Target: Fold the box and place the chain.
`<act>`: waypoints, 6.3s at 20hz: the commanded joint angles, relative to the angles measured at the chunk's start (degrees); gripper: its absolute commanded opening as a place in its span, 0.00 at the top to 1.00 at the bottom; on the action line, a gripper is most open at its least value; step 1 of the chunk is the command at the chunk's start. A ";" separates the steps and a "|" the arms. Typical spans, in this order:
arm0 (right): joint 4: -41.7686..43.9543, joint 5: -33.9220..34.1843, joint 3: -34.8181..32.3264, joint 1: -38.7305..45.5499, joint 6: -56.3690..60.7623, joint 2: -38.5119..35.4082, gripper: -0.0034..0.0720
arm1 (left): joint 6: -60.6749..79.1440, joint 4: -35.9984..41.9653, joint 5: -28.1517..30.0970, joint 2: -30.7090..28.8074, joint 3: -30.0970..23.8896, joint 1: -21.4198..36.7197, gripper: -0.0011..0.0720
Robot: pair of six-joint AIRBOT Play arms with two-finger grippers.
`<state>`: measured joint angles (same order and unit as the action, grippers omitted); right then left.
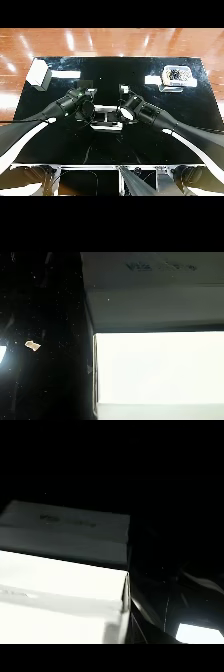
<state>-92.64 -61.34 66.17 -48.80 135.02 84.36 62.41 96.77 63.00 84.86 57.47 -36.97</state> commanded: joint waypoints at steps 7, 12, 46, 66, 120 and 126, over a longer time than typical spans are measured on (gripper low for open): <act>-0.85 -4.31 4.44 -0.48 -0.90 4.90 0.40 | 0.02 -0.24 -0.28 -0.02 -0.02 -0.22 0.96; -0.76 -4.72 4.44 -0.48 -2.05 6.62 0.51 | 0.02 -0.24 -0.24 -0.02 -0.02 -0.22 0.96; 2.05 -4.48 4.55 1.05 -6.47 8.17 0.92 | 0.02 -0.26 -0.44 -0.02 -0.02 -0.20 0.96; 2.67 -8.11 5.25 1.05 -8.17 7.23 0.45 | 0.00 -0.20 -0.33 -0.02 -0.02 -0.22 0.96; 4.24 -3.28 42.64 56.43 -32.00 32.85 0.32 | -0.02 -0.22 -1.73 -0.02 0.00 -0.20 0.96; 5.84 -2.60 42.64 56.41 -32.06 33.29 0.33 | -0.02 -0.22 -1.75 -0.02 0.00 -0.20 0.96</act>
<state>-87.96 -64.62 108.84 7.66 103.02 117.45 62.37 96.60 61.21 84.84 57.45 -37.19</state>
